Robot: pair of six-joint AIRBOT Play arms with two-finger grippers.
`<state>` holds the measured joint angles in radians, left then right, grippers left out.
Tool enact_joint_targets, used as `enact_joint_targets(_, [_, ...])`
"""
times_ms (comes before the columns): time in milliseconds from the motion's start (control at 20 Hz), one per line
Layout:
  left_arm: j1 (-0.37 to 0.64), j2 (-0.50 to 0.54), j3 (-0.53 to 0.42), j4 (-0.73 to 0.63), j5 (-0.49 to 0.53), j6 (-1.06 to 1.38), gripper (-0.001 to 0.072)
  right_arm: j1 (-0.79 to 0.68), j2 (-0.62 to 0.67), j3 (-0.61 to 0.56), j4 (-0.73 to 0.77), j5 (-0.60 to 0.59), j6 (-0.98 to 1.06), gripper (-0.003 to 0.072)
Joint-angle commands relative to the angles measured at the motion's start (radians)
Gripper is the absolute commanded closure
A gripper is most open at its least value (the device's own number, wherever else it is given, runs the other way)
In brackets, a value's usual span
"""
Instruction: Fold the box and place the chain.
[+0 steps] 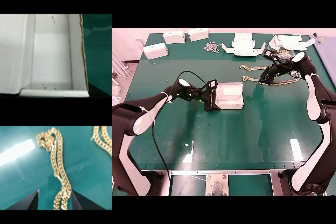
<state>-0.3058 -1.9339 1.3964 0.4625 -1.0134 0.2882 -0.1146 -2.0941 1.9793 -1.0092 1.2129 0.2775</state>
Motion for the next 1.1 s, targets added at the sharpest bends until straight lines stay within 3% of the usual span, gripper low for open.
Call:
enact_joint_targets(0, [0.001,0.0,0.0,0.0,0.0,0.0,0.024,0.0,-0.027,-0.001,-0.085,-0.052,-0.029,0.0232])
enact_joint_targets(250, [0.001,0.0,0.0,0.0,0.0,0.0,0.0241,0.0,-0.033,-0.001,-0.088,-0.061,-0.036,0.0237])
enact_joint_targets(450, [0.001,0.0,0.0,0.0,0.0,0.0,0.0241,0.0,-0.05,0.0,-0.114,-0.06,-0.035,0.0302])
enact_joint_targets(550, [0.001,0.0,0.0,0.0,0.0,0.0,0.0241,0.0,-0.061,0.0,-0.119,-0.055,-0.033,0.0364])
enact_joint_targets(600, [0.001,0.0,0.0,0.0,0.0,0.0,0.024,0.0,-0.061,0.0,-0.119,-0.038,-0.023,0.0434])
enact_joint_targets(650, [0.001,0.0,0.0,0.0,0.0,0.0,0.024,0.001,-0.061,0.0,-0.131,-0.013,-0.008,0.0569])
enact_joint_targets(750, [0.001,0.0,0.0,0.0,0.0,0.0,0.0241,0.001,-0.062,-0.002,-0.177,0.018,0.054,0.0677])
enact_joint_targets(1050, [0.001,0.0,0.0,0.0,0.0,0.0,0.024,0.002,-0.06,-0.003,-0.12,0.167,0.161,0.0677])
